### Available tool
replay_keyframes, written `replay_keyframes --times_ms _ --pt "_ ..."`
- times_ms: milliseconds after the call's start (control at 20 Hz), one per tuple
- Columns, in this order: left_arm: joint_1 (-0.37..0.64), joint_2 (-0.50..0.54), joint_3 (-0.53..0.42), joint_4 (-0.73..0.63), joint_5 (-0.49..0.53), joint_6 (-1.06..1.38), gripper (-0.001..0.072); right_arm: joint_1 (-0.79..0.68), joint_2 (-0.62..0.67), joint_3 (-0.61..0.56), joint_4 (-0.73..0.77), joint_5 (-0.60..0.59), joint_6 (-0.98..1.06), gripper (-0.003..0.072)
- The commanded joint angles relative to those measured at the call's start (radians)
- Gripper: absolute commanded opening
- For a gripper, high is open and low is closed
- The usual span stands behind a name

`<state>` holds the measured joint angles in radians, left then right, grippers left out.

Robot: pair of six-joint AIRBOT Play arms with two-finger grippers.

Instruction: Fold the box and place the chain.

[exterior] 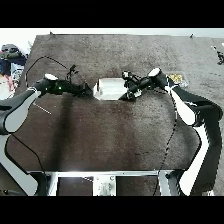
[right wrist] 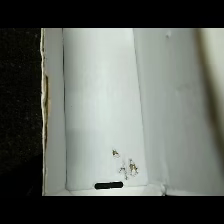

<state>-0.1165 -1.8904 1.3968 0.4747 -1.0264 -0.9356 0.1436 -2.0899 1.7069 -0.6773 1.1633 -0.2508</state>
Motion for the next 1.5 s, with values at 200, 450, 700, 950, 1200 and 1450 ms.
replay_keyframes --times_ms 200,450,700,950,1200,1450 --pt "-0.019 0.000 0.031 -0.013 -0.049 -0.006 0.0283 0.000 0.000 0.001 0.000 0.000 0.000 0.0463" --pt "-0.045 0.000 0.081 -0.001 -0.050 -0.031 0.0292 0.000 0.000 0.001 0.000 0.000 0.000 0.0463" --pt "-0.080 0.000 0.085 0.009 -0.021 -0.098 0.0292 0.000 0.000 0.001 0.000 0.000 0.000 0.0463" --pt "-0.123 0.000 0.157 0.193 -0.014 -0.274 0.0292 0.000 0.000 0.001 0.000 0.000 0.000 0.0463" --pt "-0.156 0.000 0.182 0.263 0.002 -0.416 0.0293 0.000 0.000 0.001 0.000 0.000 0.000 0.0464" --pt "-0.183 0.000 0.191 0.326 0.028 -0.508 0.0292 0.000 0.000 0.001 0.000 0.000 0.000 0.0463"
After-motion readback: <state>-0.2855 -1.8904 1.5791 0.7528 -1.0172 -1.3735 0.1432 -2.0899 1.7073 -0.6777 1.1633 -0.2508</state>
